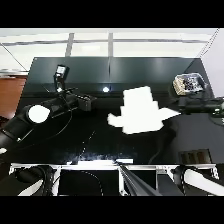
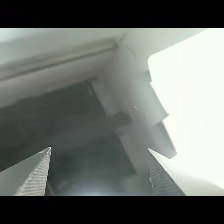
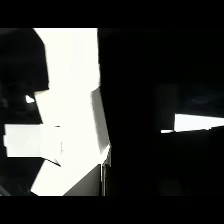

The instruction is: Fold the box and place the chain.

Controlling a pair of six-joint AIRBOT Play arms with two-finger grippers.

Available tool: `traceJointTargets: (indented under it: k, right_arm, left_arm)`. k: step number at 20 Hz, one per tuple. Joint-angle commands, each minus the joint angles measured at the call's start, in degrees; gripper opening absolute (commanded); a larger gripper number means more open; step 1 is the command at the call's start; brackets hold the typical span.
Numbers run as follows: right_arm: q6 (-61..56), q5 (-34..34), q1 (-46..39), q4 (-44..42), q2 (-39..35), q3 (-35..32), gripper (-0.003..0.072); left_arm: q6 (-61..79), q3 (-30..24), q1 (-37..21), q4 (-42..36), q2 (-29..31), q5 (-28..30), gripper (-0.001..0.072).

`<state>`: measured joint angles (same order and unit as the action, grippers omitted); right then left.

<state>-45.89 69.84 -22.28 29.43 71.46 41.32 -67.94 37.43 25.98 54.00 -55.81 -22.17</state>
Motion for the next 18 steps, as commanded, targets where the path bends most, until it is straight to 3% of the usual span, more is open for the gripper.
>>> traceJointTargets:
  k: [1, 4, 6, 9, 11, 14, 18]
  right_arm:
    - [9.2, -16.09, 11.15, -11.41, -12.04, -12.74, 0.0008]
    - [12.0, -21.14, 15.32, -11.39, -19.5, -19.87, 0.0008]
    - [12.07, -20.37, 16.24, -11.45, -20.24, -22.32, 0.0008]
    - [12.09, -20.26, 18.05, -11.41, -20.24, -23.85, 0.0008]
    - [12.09, -20.09, 19.52, -11.43, -20.24, -23.85, 0.0008]
    - [12.07, -20.15, 21.16, -11.43, -20.24, -23.85, 0.0008]
    - [11.19, -19.37, 21.33, -12.04, -20.24, -23.85, 0.0008]
  left_arm:
    - [-0.26, 0.02, 1.75, -2.27, -1.97, -0.66, 0.0696]
    - [-7.41, 0.02, 0.52, -2.62, -3.67, -3.37, 0.0706]
    - [-8.92, 0.02, -2.47, -7.45, -6.75, -11.85, 0.0706]
    - [9.57, 0.02, -8.74, -26.38, -13.53, -25.7, 0.0706]
    - [20.96, 0.15, -12.24, -37.86, -17.31, -29.44, 0.0706]
    - [25.51, 3.74, -12.96, -37.99, -23.74, -33.81, 0.0706]
    - [28.61, 10.34, -9.77, -37.03, -31.43, -42.58, 0.0707]
